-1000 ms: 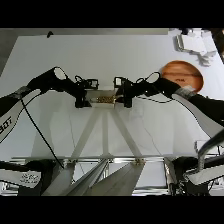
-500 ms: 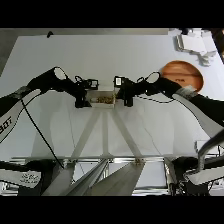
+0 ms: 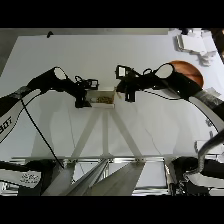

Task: Fold the box and place the chain.

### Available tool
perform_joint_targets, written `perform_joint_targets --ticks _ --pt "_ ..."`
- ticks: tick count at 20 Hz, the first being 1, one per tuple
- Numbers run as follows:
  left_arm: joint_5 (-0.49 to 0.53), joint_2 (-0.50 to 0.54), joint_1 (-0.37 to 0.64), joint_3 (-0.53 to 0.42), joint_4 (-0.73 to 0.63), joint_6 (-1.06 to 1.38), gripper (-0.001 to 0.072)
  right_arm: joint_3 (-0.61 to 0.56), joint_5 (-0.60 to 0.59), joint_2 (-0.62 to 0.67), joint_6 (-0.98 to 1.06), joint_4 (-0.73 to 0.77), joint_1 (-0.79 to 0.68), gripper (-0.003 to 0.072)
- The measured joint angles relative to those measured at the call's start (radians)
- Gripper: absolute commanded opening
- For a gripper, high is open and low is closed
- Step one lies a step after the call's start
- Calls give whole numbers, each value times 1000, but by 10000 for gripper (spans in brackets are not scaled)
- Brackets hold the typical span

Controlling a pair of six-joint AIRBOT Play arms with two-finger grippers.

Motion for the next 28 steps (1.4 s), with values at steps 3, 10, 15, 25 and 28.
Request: perform_joint_targets --ticks 3,10,15,25,28 --pt "0 0 0 0 0 0 17 2 -7 25 2 94 40 12" --pt "0 0 0 0 0 0 17 2 -142 33 4 130 105 22" --pt "0 0 0 0 0 0 17 2 -117 33 11 120 113 282" --pt "0 0 0 0 0 0 17 86 -124 -21 387 36 83 211" --pt "0 0 0 0 0 0 17 220 -5 -126 647 -57 53 321"
